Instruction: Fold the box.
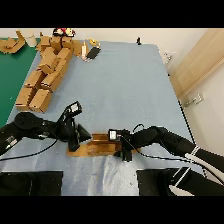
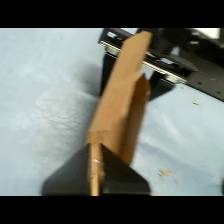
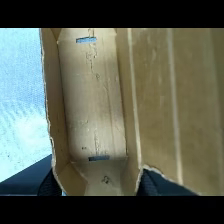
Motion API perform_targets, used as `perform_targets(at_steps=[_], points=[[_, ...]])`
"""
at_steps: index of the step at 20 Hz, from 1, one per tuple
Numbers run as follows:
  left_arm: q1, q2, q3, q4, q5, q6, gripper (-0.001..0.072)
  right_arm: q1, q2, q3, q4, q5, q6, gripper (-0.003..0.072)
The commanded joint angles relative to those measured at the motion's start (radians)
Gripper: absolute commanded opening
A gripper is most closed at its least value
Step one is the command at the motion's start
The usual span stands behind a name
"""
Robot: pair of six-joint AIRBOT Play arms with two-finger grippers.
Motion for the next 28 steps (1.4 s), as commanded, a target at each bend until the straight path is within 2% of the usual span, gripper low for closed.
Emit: perform_targets(at_steps=[1, 2, 4, 7, 10, 14, 17, 19, 22, 28], points=[[-0.012, 0.142, -0.002, 0.110, -0.201, -0.375, 0.0012, 0.000, -0.001, -0.001, 0.000, 0.000, 0.000, 0.0537], [-0.037, 0.159, -0.002, 0.109, -0.196, -0.576, 0.0012, 0.000, -0.001, -0.001, 0.000, 0.000, 0.000, 0.0537], [-0.119, 0.164, -0.002, 0.097, -0.071, -0.858, 0.0013, 0.000, -0.001, -0.001, 0.000, 0.000, 0.000, 0.0537], [-0.211, 0.078, 0.006, 0.022, 0.124, -0.906, 0.0013, 0.000, -0.001, -0.001, -0.002, 0.000, 0.000, 0.0537], [-0.210, -0.084, 0.064, -0.017, 0.196, -0.880, 0.0013, 0.000, -0.001, -0.001, -0.003, 0.000, 0.000, 0.0537], [-0.150, -0.271, 0.172, -0.014, 0.204, -0.837, 0.0013, 0.000, -0.001, -0.001, -0.004, 0.000, 0.000, 0.0537], [-0.074, -0.380, 0.185, 0.027, 0.194, -0.837, 0.0012, 0.000, -0.001, -0.001, -0.004, 0.000, 0.000, 0.0537], [-0.061, -0.435, 0.185, 0.039, 0.166, -0.826, 0.0012, 0.000, -0.001, -0.001, -0.004, 0.000, 0.000, 0.0537], [-0.069, -0.475, 0.185, 0.039, 0.113, -0.810, 0.0012, 0.000, -0.001, -0.001, -0.004, 0.000, 0.000, 0.0537], [-0.064, -0.473, 0.220, 0.035, 0.096, -0.721, 0.0012, 0.000, -0.001, -0.001, -0.004, 0.000, 0.000, 0.0537]])
